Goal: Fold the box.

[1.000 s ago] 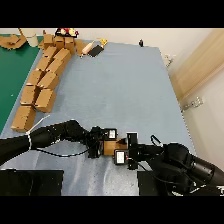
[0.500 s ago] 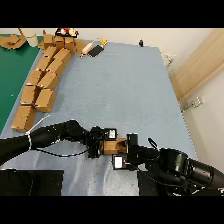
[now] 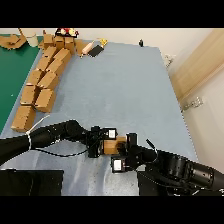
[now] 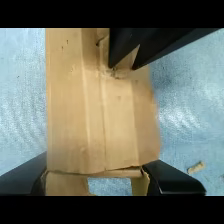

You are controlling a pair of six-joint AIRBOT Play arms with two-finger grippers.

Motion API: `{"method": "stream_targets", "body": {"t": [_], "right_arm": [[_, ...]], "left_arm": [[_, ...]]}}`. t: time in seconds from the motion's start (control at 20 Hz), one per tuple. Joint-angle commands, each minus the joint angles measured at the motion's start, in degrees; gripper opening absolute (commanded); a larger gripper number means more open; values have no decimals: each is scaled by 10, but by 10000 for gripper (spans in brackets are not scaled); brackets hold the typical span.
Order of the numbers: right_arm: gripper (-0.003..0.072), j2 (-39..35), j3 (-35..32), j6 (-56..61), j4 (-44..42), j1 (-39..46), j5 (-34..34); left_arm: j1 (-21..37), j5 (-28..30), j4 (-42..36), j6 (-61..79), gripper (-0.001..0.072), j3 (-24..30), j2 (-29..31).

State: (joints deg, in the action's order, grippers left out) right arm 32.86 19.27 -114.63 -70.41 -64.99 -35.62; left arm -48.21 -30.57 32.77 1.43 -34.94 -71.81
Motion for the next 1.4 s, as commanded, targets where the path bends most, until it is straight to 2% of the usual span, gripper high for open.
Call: {"method": "stream_targets", "body": {"t": [0.0,0.05,0.1,0.15,0.2,0.75,1.05,1.35], "right_arm": [[159,-10,1,4,6,-16,1],[163,-15,1,4,5,-21,-3],[199,-19,1,4,1,-22,-7],[400,-19,1,7,-5,-22,-8],[456,-19,1,12,-16,-22,-12],[464,-36,0,13,-29,-22,-88],[484,-22,-5,12,21,-23,-43],[484,-21,-7,45,73,-57,-50]], "left_arm": [[0,1,0,0,509,0,0],[0,1,0,0,510,0,0],[0,0,0,0,509,0,0],[0,0,0,0,510,0,0],[0,0,0,0,509,0,0],[0,0,0,0,510,0,0],[0,0,0,0,510,0,0],[0,0,0,0,510,0,0]]}}
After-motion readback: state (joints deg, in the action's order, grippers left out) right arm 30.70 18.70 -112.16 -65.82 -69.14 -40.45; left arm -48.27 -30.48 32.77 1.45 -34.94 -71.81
